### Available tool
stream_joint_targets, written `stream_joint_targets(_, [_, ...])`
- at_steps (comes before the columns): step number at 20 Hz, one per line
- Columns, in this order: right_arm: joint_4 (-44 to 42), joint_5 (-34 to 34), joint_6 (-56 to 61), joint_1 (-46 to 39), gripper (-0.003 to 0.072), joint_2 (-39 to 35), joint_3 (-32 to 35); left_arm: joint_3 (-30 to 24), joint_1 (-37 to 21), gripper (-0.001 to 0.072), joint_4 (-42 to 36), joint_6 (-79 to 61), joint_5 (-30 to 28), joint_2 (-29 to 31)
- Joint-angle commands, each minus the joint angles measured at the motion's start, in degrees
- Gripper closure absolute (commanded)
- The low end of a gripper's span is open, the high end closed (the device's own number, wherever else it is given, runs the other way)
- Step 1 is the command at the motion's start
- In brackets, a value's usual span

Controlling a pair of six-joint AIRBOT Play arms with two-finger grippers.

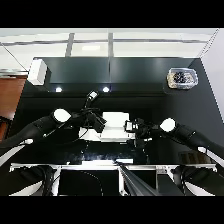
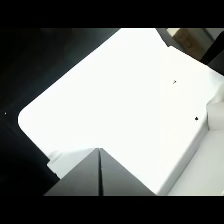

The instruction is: Fold the box and place the chain.

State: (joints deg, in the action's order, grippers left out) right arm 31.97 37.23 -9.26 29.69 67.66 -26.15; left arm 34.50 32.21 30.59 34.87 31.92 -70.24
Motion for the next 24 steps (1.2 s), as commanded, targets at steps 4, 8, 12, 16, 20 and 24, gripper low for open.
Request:
stream_joint_targets(4, [0.0,0.0,0.0,0.0,0.0257,0.0,0.0,2.2,0.4,0.0683,7.8,-0.4,4.6,0.3])
stream_joint_targets(8, [0.0,0.0,0.0,0.0,0.0258,0.0,0.0,6.7,-5.8,0.0682,20.1,4.3,12.7,7.3])
stream_joint_targets(12, [0.0,0.0,0.0,0.0,0.0257,0.0,0.0,7.9,-10.5,0.0608,31.8,-0.5,32.9,15.4])
stream_joint_targets(16, [0.0,0.0,0.0,0.0,0.0257,0.0,0.0,3.0,-8.4,0.0002,32.5,-10.0,28.1,15.4])
stream_joint_targets(20, [0.0,0.0,0.0,0.0,0.0258,0.0,0.0,-1.7,-3.6,0.0009,28.9,-17.6,19.0,13.3])
stream_joint_targets(24, [0.0,0.0,0.0,0.0,0.0257,0.0,0.0,-2.3,-1.3,0.0013,23.1,-18.3,16.1,9.1])
